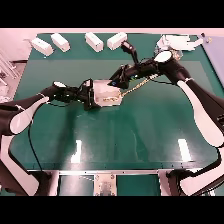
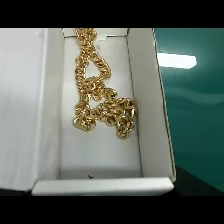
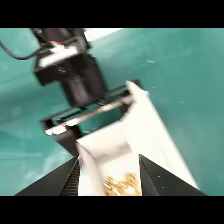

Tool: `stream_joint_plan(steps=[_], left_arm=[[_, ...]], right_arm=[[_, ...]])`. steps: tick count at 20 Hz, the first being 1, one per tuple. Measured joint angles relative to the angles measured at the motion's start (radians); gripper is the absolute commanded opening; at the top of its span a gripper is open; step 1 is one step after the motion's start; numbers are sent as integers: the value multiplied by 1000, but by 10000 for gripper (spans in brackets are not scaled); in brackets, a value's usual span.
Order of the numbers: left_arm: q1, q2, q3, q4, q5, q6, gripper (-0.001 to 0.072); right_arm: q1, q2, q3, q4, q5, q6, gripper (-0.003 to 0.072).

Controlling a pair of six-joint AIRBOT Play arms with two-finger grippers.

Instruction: Fold the box and place the chain.

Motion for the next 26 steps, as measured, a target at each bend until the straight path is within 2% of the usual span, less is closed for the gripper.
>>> stream_joint_plan(steps=[2,7,10,12,16,20,26], left_arm=[[0,0,0,0,0,0,629],[0,0,0,0,0,0,629],[0,0,0,0,0,0,629],[0,0,0,0,0,0,629],[0,0,0,0,0,0,629],[0,0,0,0,0,0,629],[0,0,0,0,0,0,629]], right_arm=[[-46,0,0,-37,0,11,439],[-172,-19,-1,-129,-124,175,440],[-192,-43,-3,-224,-163,226,472],[-198,-58,-3,-320,-173,152,472],[-214,-87,-3,-423,-141,-147,472],[-227,-113,-3,-459,-119,-351,473],[-236,-159,-2,-456,-119,-509,484]])
